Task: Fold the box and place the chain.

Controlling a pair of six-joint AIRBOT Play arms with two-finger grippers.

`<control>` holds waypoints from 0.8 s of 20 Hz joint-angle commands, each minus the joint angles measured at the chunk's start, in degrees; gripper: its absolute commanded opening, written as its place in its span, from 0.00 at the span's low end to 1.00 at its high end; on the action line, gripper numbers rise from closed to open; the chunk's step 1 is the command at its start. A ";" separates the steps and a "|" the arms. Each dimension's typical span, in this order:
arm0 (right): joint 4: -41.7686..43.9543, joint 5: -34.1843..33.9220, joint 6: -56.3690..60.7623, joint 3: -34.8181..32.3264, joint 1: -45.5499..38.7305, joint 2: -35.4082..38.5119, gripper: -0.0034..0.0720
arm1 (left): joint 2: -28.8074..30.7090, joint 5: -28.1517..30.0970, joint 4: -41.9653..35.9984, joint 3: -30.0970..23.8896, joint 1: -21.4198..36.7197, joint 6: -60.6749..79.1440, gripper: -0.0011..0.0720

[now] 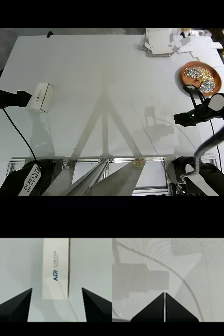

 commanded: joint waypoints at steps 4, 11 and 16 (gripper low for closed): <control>0.02 0.02 0.00 -0.04 -0.04 -0.04 0.07 | 3.30 -2.62 -0.07 -0.04 -7.15 0.00 0.96; 0.02 0.02 0.00 -0.04 -0.04 -0.04 0.07 | 3.26 -4.48 -0.46 -0.17 -8.74 -0.87 0.96; 0.02 0.02 0.00 -0.04 -0.04 -0.04 0.07 | 3.26 -4.48 -0.46 -0.17 -8.74 -1.11 0.96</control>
